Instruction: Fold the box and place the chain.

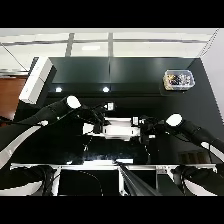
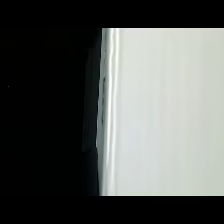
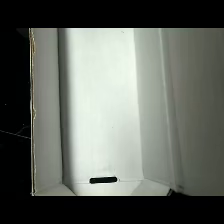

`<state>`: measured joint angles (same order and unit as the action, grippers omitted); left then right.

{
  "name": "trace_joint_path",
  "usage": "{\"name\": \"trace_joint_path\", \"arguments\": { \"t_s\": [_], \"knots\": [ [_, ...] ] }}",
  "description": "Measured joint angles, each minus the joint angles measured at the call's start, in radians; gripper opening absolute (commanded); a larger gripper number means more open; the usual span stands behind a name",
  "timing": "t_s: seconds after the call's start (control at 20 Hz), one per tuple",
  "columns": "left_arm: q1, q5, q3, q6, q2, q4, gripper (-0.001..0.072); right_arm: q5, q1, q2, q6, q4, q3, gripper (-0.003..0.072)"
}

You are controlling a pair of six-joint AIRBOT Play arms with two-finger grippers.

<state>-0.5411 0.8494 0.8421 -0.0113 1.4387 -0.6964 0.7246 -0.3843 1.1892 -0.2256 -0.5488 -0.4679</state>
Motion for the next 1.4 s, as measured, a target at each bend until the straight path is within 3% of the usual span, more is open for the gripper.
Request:
{"name": "trace_joint_path", "arguments": {
  "t_s": [0.15,0.2,0.3,0.5,0.6,0.75,0.8,0.85,0.9,0.95,1.15,1.3,1.4],
  "knots": [
    [0.000,0.000,0.000,0.000,0.000,0.000,0.0031,-0.005,-0.002,0.000,0.005,-0.002,0.000,0.0625],
    [0.000,0.000,0.000,0.000,0.000,0.000,0.0031,-0.006,-0.002,0.000,0.006,-0.003,0.000,0.0470],
    [0.000,0.002,0.000,0.000,0.000,0.000,0.0077,-0.009,-0.002,0.000,0.007,-0.004,0.000,0.0436],
    [0.000,0.014,0.000,0.006,-0.034,-0.024,0.0666,-0.002,-0.002,0.000,0.005,-0.008,0.000,0.0436],
    [0.000,0.024,0.000,0.049,-0.077,-0.068,0.0704,0.012,-0.003,0.000,-0.004,-0.016,0.000,0.0437],
    [0.000,0.050,0.000,0.208,-0.166,-0.203,0.0700,0.024,-0.003,0.000,-0.010,-0.026,0.000,0.0436],
    [0.000,0.073,0.000,0.288,-0.198,-0.266,0.0638,0.027,-0.003,0.000,-0.010,-0.027,0.000,0.0437],
    [0.000,0.102,0.000,0.372,-0.226,-0.319,0.0450,0.029,-0.003,0.000,-0.011,-0.028,0.000,0.0437],
    [0.000,0.133,0.000,0.466,-0.251,-0.372,0.0206,0.030,-0.003,0.000,-0.013,-0.030,0.000,0.0437],
    [0.000,0.176,0.000,0.576,-0.273,-0.421,0.0029,0.031,-0.003,0.000,-0.014,-0.031,0.000,0.0436],
    [-0.003,0.331,-0.013,0.892,-0.312,-0.492,0.0033,0.032,-0.003,0.000,-0.014,-0.032,0.000,0.0437],
    [0.003,0.360,-0.049,0.990,-0.300,-0.266,0.0030,0.033,-0.003,0.000,-0.014,-0.033,0.000,0.0437],
    [0.004,0.282,-0.081,0.975,-0.279,-0.058,0.0030,0.033,-0.003,0.000,-0.015,-0.033,0.000,0.0436]
  ]
}}
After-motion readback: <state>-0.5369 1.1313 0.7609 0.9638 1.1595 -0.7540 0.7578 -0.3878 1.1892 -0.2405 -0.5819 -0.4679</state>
